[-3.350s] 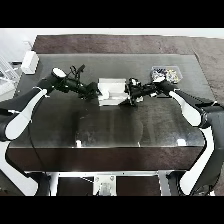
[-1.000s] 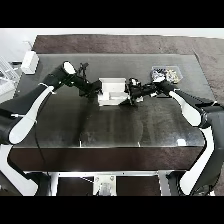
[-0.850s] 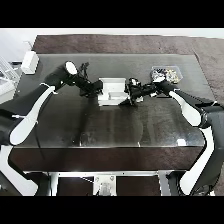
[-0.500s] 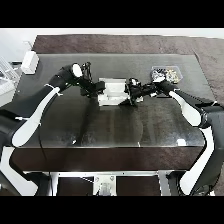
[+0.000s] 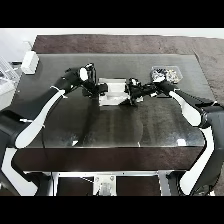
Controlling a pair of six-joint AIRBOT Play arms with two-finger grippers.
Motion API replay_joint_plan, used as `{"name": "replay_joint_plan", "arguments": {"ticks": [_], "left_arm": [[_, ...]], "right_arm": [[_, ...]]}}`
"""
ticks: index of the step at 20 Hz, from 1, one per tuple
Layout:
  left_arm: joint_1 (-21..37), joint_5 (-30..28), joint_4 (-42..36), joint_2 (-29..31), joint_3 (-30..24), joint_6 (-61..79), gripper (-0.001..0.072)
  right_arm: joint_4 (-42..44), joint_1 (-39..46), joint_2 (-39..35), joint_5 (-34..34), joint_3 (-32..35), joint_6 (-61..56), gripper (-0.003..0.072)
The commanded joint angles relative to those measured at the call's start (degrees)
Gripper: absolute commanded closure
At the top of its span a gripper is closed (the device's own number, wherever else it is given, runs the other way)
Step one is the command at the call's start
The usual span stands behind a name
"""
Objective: Fold the box and place the chain.
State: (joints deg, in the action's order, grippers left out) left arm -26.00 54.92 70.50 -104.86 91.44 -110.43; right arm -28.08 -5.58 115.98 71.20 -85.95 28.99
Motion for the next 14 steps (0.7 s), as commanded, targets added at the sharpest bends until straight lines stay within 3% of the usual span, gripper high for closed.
{"name": "replay_joint_plan", "arguments": {"ticks": [1,11,14], "left_arm": [[-0.74,-0.07,3.19,-0.61,-0.02,-1.44,0.0342],[-1.27,0.85,7.67,-0.61,0.11,-6.38,0.0342],[-1.60,3.45,10.16,-1.40,2.56,-9.25,0.0343]], "right_arm": [[0.02,-0.02,-0.04,0.00,-0.02,-0.02,0.0171],[0.02,-0.02,-0.04,0.00,-0.02,-0.02,0.0171],[0.02,-0.02,-0.04,0.00,-0.02,-0.02,0.0170]]}}
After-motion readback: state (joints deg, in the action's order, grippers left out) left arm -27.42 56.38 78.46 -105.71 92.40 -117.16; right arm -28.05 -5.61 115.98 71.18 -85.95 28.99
